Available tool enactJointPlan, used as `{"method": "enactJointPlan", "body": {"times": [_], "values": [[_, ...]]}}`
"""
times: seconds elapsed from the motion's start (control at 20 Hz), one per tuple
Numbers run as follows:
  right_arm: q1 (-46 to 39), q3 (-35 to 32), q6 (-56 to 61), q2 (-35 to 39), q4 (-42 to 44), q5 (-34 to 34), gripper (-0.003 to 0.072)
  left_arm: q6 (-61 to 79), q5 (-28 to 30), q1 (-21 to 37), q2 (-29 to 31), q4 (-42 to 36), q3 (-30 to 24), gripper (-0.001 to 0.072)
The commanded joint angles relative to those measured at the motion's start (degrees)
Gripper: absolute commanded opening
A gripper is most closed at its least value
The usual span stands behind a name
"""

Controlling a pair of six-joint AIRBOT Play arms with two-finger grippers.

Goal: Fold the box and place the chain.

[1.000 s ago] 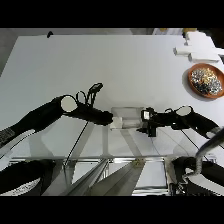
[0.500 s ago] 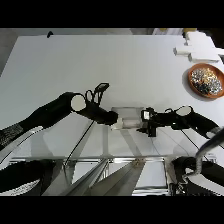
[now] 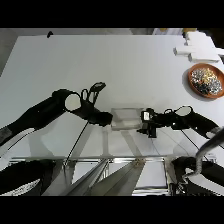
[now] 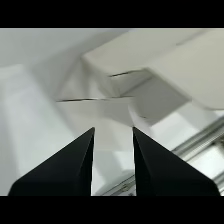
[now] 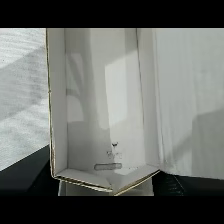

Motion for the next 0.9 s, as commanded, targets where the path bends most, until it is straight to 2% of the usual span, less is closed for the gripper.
{"method": "enactJointPlan", "body": {"times": [0.0,0.35,0.5,0.75,0.85], "values": [[-0.02,0.00,0.11,-0.04,0.11,-0.11,0.0339,-0.81,-2.99,1.68,1.46,2.32,0.07,0.0280],[-0.02,0.00,0.11,-0.04,0.11,-0.11,0.0339,-0.76,-5.77,6.12,1.38,5.31,-0.24,0.0269],[-0.02,0.00,0.11,-0.02,0.11,-0.11,0.0339,-0.42,-5.33,7.21,1.36,4.39,-2.71,0.0270],[-0.02,0.00,0.11,-0.02,0.09,-0.09,0.0339,9.05,5.20,9.73,1.29,-10.12,-12.04,0.0270],[-0.02,0.00,0.11,-0.04,0.09,-0.11,0.0339,11.80,7.69,10.05,0.55,-12.98,-13.20,0.0270]]}}
